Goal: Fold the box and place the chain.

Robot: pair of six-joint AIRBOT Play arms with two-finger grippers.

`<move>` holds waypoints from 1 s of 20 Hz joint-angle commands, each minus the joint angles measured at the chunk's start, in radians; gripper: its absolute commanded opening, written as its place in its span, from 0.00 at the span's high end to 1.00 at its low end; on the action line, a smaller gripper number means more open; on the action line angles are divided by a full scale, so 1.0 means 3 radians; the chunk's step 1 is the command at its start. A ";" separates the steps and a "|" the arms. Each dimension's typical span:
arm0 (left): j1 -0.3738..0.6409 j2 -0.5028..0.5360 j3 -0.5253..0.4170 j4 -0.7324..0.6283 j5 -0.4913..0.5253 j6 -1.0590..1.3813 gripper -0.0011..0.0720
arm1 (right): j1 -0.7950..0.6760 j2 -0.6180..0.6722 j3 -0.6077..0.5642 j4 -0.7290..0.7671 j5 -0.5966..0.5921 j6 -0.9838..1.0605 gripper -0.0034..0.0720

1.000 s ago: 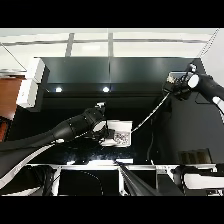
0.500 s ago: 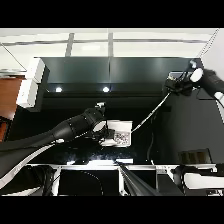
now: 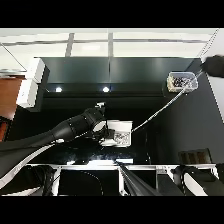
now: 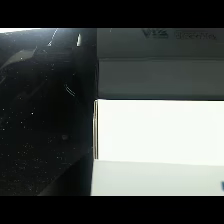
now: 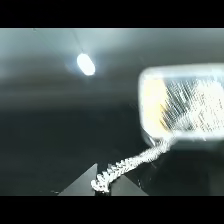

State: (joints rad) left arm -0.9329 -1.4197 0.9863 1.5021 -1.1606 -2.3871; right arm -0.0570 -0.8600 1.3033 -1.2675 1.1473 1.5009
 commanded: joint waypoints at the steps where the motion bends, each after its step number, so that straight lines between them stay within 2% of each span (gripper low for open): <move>1: -0.0001 -0.0001 0.0001 0.0000 0.0000 0.0001 0.94 | 0.0080 0.0451 0.0413 0.0573 0.0470 -0.0145 0.94; 4: -0.0001 -0.0001 0.0001 0.0001 0.0001 0.0001 0.94 | 0.0235 0.0544 0.0399 0.1092 0.1291 -0.0244 0.94; 5: -0.0001 -0.0001 0.0001 0.0001 0.0001 0.0001 0.94 | 0.0331 0.0552 0.0328 0.1227 0.1429 -0.0244 0.94; 7: -0.0001 -0.0001 0.0001 0.0001 0.0001 0.0001 0.94 | 0.0600 0.0558 0.0106 0.1342 0.1450 -0.0242 0.94; 12: -0.0001 -0.0001 0.0001 0.0001 0.0001 0.0000 0.94 | 0.1293 0.0551 -0.0566 0.1492 0.0900 -0.0140 0.94; 17: -0.0001 -0.0001 0.0001 0.0001 0.0001 0.0001 0.94 | 0.1972 0.0337 -0.1380 0.1640 -0.0120 -0.0090 0.94; 20: -0.0001 -0.0001 0.0001 0.0001 0.0001 0.0001 0.94 | 0.2232 0.0041 -0.1647 0.1704 -0.0696 -0.0093 0.94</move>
State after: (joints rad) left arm -0.9329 -1.4197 0.9863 1.5024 -1.1606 -2.3871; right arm 0.5278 -0.7830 0.9009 -0.7864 1.1313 1.4704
